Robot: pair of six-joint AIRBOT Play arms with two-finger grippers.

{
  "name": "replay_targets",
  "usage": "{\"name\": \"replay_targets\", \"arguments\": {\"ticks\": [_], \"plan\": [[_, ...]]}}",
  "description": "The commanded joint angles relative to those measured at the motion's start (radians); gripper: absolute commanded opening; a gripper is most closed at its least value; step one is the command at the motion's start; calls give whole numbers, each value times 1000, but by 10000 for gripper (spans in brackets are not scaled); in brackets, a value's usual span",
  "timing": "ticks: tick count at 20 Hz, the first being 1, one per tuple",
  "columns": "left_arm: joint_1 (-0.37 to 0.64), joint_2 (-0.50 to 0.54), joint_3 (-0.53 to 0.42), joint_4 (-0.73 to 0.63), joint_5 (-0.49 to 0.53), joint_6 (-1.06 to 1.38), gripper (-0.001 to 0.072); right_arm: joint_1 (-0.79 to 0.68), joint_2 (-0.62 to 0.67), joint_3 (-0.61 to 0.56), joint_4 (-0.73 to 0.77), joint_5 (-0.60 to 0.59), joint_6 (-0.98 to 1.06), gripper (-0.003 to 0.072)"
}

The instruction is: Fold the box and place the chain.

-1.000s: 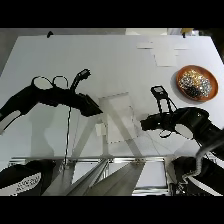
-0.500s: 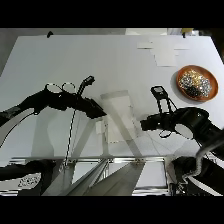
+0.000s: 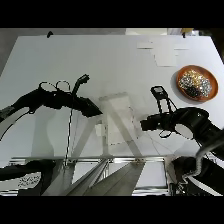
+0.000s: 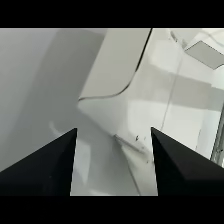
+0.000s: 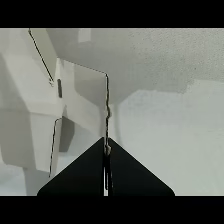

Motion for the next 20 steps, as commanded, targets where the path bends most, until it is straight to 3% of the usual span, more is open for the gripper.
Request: {"name": "replay_targets", "arguments": {"ticks": [1,6,10,11,13,15,20], "plan": [[-72,-45,3,-54,26,49,509,1,1,0,1,1,0,15],[-94,-117,3,-172,16,152,486,1,1,0,0,1,0,15],[-93,-117,31,-175,13,175,356,1,1,0,0,1,0,15],[-93,-117,35,-154,11,175,305,1,1,0,0,1,0,15],[-93,-117,40,-73,4,142,117,1,1,0,0,0,0,15],[-93,-117,50,27,-11,118,26,1,1,0,0,0,0,15],[-98,-115,93,64,-19,222,6,1,1,0,1,-3,0,15]]}}
